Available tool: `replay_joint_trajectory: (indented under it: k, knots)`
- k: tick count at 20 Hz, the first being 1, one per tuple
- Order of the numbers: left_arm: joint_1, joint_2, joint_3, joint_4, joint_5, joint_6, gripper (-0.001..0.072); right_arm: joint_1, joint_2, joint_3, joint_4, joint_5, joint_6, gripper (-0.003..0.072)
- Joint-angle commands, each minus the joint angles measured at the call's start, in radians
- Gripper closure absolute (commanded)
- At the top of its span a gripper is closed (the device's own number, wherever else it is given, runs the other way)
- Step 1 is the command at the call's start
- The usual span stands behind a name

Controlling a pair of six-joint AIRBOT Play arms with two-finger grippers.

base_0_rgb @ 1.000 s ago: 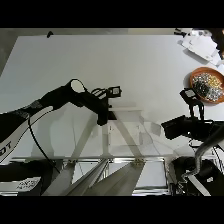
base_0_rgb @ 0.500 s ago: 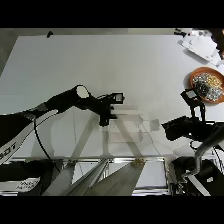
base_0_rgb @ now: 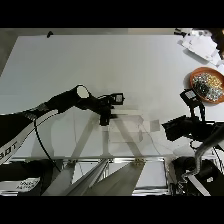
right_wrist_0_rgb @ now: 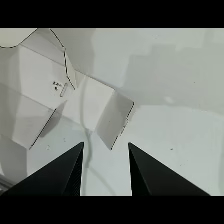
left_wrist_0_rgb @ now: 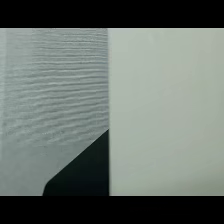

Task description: Fold the box and place the chain.

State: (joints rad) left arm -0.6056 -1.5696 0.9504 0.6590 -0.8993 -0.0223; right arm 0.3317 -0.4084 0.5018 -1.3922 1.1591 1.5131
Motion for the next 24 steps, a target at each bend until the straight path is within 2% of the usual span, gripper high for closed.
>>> replay_joint_trajectory:
  k: [1, 9, 15, 20, 24]
  knots:
    - [-0.001, 0.0, 0.0, 0.001, 0.017, -0.031, 0.0706, 0.0, 0.001, 0.001, -0.003, -0.002, -0.004, 0.0372]
    - [-0.001, 0.0, 0.0, 0.008, 0.022, -0.087, 0.0706, 0.0, -0.003, -0.029, -0.026, -0.033, -0.004, 0.0372]
    - [-0.003, 0.0, 0.0, 0.008, 0.083, -0.124, 0.0709, 0.0, -0.01, -0.04, -0.027, -0.093, -0.004, 0.0373]
    - [-0.071, 0.0, -0.001, 0.076, 0.127, -0.123, 0.0709, 0.0, -0.01, -0.04, -0.027, -0.11, -0.004, 0.0373]
    - [-0.078, 0.0, 0.0, 0.089, 0.129, -0.123, 0.0707, 0.0, -0.01, -0.04, -0.027, -0.113, -0.004, 0.0372]
